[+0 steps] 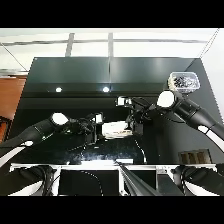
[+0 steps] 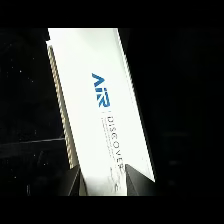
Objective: Fold the box and place the chain.
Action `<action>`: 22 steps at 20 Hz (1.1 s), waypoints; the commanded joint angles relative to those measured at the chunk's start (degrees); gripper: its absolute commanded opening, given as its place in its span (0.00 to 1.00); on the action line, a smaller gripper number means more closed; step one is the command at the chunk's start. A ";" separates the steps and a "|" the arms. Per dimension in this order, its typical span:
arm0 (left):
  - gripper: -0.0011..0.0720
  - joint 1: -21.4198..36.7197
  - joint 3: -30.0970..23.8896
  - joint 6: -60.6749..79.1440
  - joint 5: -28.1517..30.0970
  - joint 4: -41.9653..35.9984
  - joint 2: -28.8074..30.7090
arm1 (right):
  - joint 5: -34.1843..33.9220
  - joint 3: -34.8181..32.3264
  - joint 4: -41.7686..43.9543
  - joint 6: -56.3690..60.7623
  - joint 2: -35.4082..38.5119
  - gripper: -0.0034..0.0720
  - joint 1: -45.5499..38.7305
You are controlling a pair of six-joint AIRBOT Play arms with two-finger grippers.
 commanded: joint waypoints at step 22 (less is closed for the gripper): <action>0.56 0.00 0.04 0.00 -0.04 0.02 -0.04 | 0.04 -1.07 0.81 0.02 -0.07 0.56 0.09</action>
